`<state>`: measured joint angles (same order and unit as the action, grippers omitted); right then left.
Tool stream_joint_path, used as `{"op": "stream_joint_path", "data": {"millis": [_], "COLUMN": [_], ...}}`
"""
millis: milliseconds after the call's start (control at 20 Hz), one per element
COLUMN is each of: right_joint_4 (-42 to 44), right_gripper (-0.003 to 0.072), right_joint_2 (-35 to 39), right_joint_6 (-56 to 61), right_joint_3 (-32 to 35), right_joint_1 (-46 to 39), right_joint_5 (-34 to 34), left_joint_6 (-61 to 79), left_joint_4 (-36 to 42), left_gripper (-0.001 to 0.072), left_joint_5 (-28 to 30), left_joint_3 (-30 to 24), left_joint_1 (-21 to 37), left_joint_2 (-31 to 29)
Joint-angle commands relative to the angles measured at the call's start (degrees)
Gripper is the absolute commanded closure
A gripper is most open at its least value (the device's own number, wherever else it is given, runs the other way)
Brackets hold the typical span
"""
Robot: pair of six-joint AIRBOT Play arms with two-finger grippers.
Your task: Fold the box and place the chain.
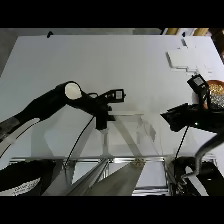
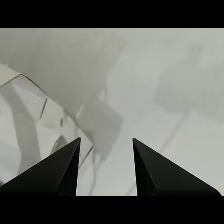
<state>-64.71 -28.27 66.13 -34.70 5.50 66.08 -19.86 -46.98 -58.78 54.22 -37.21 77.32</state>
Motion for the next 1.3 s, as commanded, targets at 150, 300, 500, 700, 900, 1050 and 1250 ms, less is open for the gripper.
{"op": "stream_joint_path", "data": {"millis": [150,300,500,700,900,1050,1250], "right_joint_4": [0.07,0.02,0.02,-1.49,-2.99,-2.99,-2.99], "right_gripper": [0.0328,0.0328,0.0328,0.0329,0.0329,0.0329,0.0329], "right_joint_2": [0.33,0.33,0.33,0.28,0.28,0.28,0.28], "right_joint_6": [-0.66,-0.66,-0.68,-0.68,-0.68,-0.68,-0.68], "right_joint_3": [-0.22,-0.20,-0.15,-0.09,-0.07,-0.04,-0.04], "right_joint_1": [0.04,0.04,0.04,0.04,0.04,0.04,0.04], "right_joint_5": [0.90,0.79,0.76,0.79,0.79,0.76,0.76], "left_joint_6": [18.53,18.99,21.51,21.59,22.77,25.22,25.22], "left_joint_4": [7.19,7.74,8.59,8.70,8.59,8.55,8.59], "left_gripper": [0.0708,0.0708,0.0708,0.0707,0.0707,0.0707,0.0707], "left_joint_5": [11.58,13.84,13.73,13.75,13.77,13.55,13.57], "left_joint_3": [-2.23,-2.23,-2.23,-2.23,-2.23,-2.23,-2.23], "left_joint_1": [0.00,0.00,0.00,0.00,-0.02,-0.02,-0.02], "left_joint_2": [6.69,7.43,8.31,8.87,9.05,9.05,9.22]}}
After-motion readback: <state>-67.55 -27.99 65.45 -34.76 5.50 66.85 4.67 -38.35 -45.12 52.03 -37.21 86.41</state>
